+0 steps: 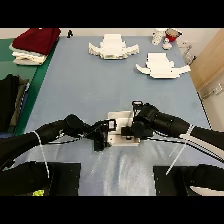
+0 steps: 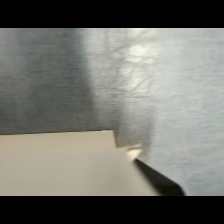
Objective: Fold the box.
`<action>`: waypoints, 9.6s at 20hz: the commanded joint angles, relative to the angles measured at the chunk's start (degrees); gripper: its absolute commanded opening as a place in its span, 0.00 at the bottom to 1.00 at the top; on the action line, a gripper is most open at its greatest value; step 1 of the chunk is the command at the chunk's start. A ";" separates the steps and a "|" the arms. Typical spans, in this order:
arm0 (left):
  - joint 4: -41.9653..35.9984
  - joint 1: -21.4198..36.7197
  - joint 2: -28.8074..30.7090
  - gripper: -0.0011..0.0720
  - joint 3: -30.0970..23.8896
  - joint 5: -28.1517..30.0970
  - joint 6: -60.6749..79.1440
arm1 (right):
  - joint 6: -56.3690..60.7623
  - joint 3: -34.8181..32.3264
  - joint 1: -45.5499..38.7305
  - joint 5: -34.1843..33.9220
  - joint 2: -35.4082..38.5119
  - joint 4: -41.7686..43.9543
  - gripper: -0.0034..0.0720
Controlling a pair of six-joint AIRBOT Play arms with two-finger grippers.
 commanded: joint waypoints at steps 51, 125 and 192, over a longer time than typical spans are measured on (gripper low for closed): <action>0.07 -0.04 -0.02 0.64 0.00 0.00 0.17 | -86.51 -7.74 -26.36 -2.08 13.38 38.03 0.05; 0.07 -0.04 -0.02 0.64 0.00 0.02 0.17 | -121.20 -16.83 -6.82 17.99 21.51 32.15 0.84; 0.07 -0.04 -0.02 0.64 0.00 0.02 0.17 | -90.58 -33.20 -0.11 45.81 35.85 48.65 0.11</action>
